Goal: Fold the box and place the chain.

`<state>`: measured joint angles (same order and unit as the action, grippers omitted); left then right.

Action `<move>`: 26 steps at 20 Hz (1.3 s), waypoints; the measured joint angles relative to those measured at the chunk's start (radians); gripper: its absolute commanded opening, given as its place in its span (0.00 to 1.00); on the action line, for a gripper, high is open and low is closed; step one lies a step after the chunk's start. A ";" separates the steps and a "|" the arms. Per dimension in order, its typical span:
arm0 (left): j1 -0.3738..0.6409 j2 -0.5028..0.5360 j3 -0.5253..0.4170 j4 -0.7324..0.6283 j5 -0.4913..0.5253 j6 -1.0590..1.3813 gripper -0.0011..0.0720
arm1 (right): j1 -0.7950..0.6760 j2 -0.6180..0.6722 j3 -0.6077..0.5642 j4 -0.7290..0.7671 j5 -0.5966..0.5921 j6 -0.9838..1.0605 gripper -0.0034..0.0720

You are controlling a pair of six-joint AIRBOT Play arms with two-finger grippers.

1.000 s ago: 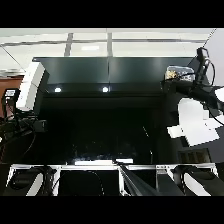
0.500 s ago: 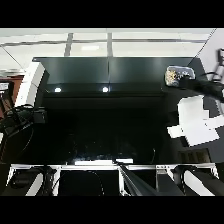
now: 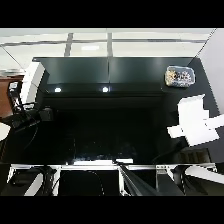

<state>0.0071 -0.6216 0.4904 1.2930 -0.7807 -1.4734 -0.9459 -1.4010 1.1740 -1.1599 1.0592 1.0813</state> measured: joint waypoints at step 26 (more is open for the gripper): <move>0.000 -0.110 0.000 -0.179 0.020 0.003 0.99 | 0.042 -0.010 -0.016 0.111 0.312 -0.368 0.07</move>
<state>0.0067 -0.7319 0.4904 1.1137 -0.7609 -1.4700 -0.9035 -1.4109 1.1584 -1.0492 1.3712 0.7136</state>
